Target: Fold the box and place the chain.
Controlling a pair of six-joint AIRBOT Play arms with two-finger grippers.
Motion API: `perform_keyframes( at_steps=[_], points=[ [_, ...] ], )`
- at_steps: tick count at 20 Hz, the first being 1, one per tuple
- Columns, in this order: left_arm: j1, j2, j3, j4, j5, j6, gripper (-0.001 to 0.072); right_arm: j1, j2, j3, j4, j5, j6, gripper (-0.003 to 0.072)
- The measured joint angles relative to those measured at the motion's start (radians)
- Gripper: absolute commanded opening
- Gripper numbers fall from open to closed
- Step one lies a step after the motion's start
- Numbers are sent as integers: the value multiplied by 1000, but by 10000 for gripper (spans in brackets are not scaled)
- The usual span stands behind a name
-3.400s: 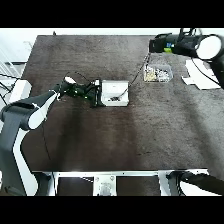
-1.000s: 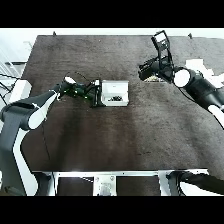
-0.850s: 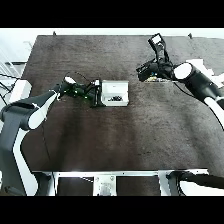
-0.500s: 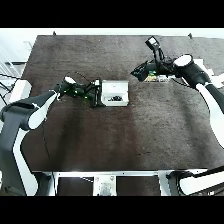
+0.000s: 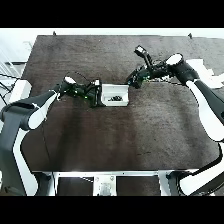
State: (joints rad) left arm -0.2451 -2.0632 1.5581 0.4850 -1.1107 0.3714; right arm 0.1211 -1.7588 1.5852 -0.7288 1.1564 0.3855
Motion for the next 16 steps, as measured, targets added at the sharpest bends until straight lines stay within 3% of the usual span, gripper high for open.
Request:
perform_keyframes(
  at_steps=[10, 16],
  points=[
    [0, 0, 0, 0, 0, 0, 622, 75, -5, 4, -64, 51, -70, 334],
    [0, 0, 0, 0, 0, 0, 622, 101, -6, 4, -87, 45, -118, 434]
  ],
)
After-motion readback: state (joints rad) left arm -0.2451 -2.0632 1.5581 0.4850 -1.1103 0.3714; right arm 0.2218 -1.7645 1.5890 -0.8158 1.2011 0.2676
